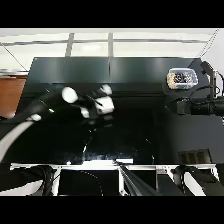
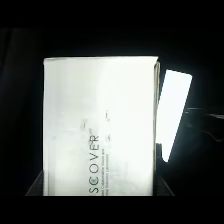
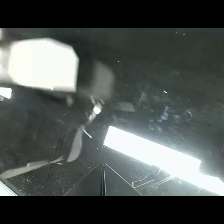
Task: Fold the box and place the chain.
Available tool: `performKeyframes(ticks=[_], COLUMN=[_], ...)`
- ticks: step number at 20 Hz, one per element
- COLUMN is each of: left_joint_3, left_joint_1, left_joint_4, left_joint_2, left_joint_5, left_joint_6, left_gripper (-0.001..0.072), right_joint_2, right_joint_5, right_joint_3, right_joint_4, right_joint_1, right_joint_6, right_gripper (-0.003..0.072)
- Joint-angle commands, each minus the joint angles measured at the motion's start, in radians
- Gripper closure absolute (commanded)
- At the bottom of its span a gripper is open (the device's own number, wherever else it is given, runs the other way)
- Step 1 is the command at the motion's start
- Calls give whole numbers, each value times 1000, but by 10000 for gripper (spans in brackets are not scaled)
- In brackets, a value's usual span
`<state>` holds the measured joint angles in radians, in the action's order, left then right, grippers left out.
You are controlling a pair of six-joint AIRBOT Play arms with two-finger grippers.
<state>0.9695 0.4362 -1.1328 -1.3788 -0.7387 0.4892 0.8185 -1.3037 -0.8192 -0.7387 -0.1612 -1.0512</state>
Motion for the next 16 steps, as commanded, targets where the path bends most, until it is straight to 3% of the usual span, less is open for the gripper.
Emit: performKeyframes(ticks=[1,4,7,10,16], left_joint_3=[26,173,439,698,972], left_joint_1=[-328,-599,-774,-827,-774], left_joint_4=[-15,-16,-15,-16,-96], left_joint_2=[8,-87,-276,-463,-690], left_joint_5=[-4,-5,-74,-114,-142], left_joint_6=[45,179,332,506,518], left_gripper=[435,435,434,434,412], right_joint_2=[-1,-1,-1,-1,-1], right_joint_5=[6,9,17,31,61], right_joint_3=[0,0,0,0,0], right_joint_4=[1,2,4,5,5], right_joint_1=[-1,-1,1,1,1], right_joint_6=[-2,-4,-4,-28,-71], right_gripper=[669,670,669,669,669])
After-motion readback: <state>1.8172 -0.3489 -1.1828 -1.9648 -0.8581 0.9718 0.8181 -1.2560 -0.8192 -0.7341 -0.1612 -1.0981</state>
